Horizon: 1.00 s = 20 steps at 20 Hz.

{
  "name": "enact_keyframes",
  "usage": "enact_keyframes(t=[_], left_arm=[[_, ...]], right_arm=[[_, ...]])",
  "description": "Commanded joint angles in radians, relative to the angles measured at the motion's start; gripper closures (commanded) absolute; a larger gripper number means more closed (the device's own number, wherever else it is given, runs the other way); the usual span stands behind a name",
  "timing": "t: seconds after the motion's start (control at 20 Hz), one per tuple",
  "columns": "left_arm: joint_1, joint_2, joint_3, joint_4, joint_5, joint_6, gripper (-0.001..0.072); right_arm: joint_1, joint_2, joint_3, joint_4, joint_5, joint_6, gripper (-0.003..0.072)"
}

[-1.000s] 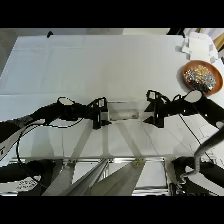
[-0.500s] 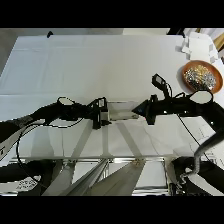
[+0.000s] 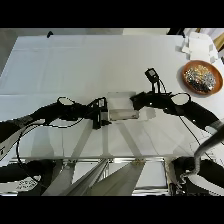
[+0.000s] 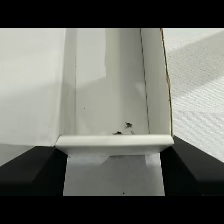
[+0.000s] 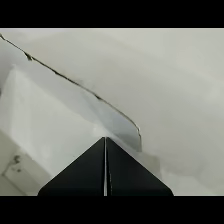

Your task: Fold the box and place the chain.

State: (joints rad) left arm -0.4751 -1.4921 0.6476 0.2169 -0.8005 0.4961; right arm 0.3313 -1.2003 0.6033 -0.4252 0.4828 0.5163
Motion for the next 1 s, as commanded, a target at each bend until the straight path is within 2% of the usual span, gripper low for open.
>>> enact_keyframes(t=[0.0, 0.2, 0.3, 0.45, 0.65, 0.75, 0.8, 0.85, 0.95], left_arm=[[0.0, 0.0, 0.0, 0.0, 0.0, 0.0, 0.0573], [0.0, 0.0, 0.0, 0.0, 0.0, 0.0, 0.0573], [0.0, 0.0, 0.0, 0.0, 0.0, 0.0, 0.0573], [0.0, 0.0, 0.0, 0.0, 0.0, 0.0, 0.0573], [0.0, 0.0, 0.0, 0.0, 0.0, 0.0, 0.0573], [0.0, 0.0, 0.0, 0.0, 0.0, 0.0, 0.0573], [0.0, 0.0, 0.0, 0.0, 0.0, 0.0, 0.0573], [0.0, 0.0, 0.0, 0.0, 0.0, 0.0, 0.0573], [0.0, 0.0, 0.0, 0.0, 0.0, 0.0, 0.0573]], right_arm=[[-0.003, -0.034, 0.001, -0.132, -0.046, 0.121, 0.0667], [-0.003, -0.034, 0.001, -0.261, 0.003, 0.25, 0.0667], [-0.006, -0.027, 0.006, -0.263, 0.035, 0.266, 0.0668], [-0.043, 0.032, 0.055, -0.299, 0.2, 0.265, 0.0668], [-0.136, 0.17, 0.098, -0.525, 0.402, 0.259, 0.0668], [-0.15, 0.201, 0.097, -0.709, 0.468, 0.174, 0.0667], [-0.15, 0.196, 0.09, -0.735, 0.479, 0.12, 0.0668], [-0.164, 0.192, 0.074, -0.694, 0.481, 0.041, 0.0668], [-0.17, 0.174, 0.029, -0.634, 0.475, -0.241, 0.0657]])
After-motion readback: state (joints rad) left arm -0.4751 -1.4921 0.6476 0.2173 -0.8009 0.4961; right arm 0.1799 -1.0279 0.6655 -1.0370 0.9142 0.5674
